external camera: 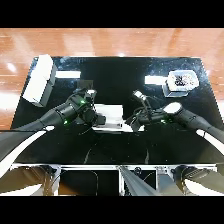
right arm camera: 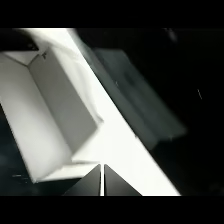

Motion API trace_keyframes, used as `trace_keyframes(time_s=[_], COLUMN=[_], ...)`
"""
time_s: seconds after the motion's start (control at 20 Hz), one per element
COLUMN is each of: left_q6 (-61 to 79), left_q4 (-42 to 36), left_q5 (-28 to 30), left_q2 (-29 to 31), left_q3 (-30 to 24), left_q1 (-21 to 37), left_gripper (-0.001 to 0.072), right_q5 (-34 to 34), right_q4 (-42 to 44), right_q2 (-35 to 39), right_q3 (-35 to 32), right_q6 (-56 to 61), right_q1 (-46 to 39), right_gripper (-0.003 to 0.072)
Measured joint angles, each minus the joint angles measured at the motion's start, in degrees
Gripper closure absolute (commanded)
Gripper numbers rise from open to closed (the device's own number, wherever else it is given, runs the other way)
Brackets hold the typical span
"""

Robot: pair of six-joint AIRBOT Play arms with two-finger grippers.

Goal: Fold the box and place the chain.

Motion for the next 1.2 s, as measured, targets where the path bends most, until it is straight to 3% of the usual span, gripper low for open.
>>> trace_keyframes(time_s=[0.35,0.5,0.65,0.8,1.15,1.2], left_q6=[-0.02,-0.04,-0.07,-0.07,-0.07,-0.07], left_q4=[-0.44,-0.57,-0.66,-0.68,-0.7,-0.79], left_q5=[-0.04,-0.15,-0.22,-0.22,-0.13,-0.11], left_q2=[0.0,0.0,0.0,0.0,0.0,-0.02], left_q3=[0.0,0.0,0.0,0.0,0.02,0.0], left_q1=[-0.07,-0.07,-0.07,-0.07,-0.07,-0.07], left_gripper=[0.069,0.069,0.069,0.069,0.069,0.069], right_q5=[20.48,23.3,21.14,15.72,1.9,1.4], right_q4=[2.8,-3.34,-12.04,-15.82,-9.7,-8.79], right_q2=[0.24,0.61,0.79,0.72,0.68,0.66], right_q3=[0.31,0.28,-1.6,-3.65,-3.37,-2.47], right_q6=[19.91,30.86,40.83,45.99,49.53,49.44], right_q1=[-20.55,-28.48,-29.35,-23.02,-5.7,-4.0], right_gripper=[0.0658,0.0658,0.0658,0.0658,0.065,0.0514])
